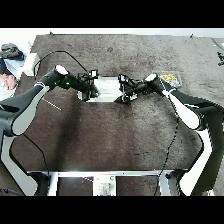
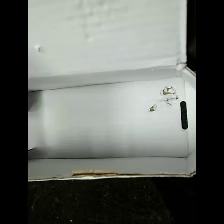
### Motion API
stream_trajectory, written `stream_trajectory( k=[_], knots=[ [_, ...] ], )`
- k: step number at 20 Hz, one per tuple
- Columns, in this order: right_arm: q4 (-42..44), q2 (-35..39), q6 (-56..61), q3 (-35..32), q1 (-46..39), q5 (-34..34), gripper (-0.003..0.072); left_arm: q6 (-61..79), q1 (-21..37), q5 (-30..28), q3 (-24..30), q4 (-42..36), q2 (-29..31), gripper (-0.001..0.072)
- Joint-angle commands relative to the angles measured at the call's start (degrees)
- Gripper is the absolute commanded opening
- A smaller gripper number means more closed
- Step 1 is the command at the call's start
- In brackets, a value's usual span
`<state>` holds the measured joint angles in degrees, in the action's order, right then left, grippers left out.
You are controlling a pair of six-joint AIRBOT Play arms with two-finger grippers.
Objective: Fold the box and place the chain.
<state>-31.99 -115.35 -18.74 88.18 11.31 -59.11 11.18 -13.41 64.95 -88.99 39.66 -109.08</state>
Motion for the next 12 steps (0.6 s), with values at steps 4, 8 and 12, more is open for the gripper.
stream_trajectory(
  k=[4,8,12],
  knots=[
    [0.1,0.0,0.1,0.0,0.0,0.0,0.047,0.8,0.0,-0.5,0.0,1.1,0.0,0.0246],
    [0.1,0.0,0.1,0.0,0.0,0.0,0.047,0.7,0.0,-2.2,0.0,1.5,0.0,0.0464],
    [0.1,0.0,0.1,0.0,0.0,0.0,0.0469,0.8,0.1,-2.5,0.0,1.6,0.0,0.0496]
  ],
)
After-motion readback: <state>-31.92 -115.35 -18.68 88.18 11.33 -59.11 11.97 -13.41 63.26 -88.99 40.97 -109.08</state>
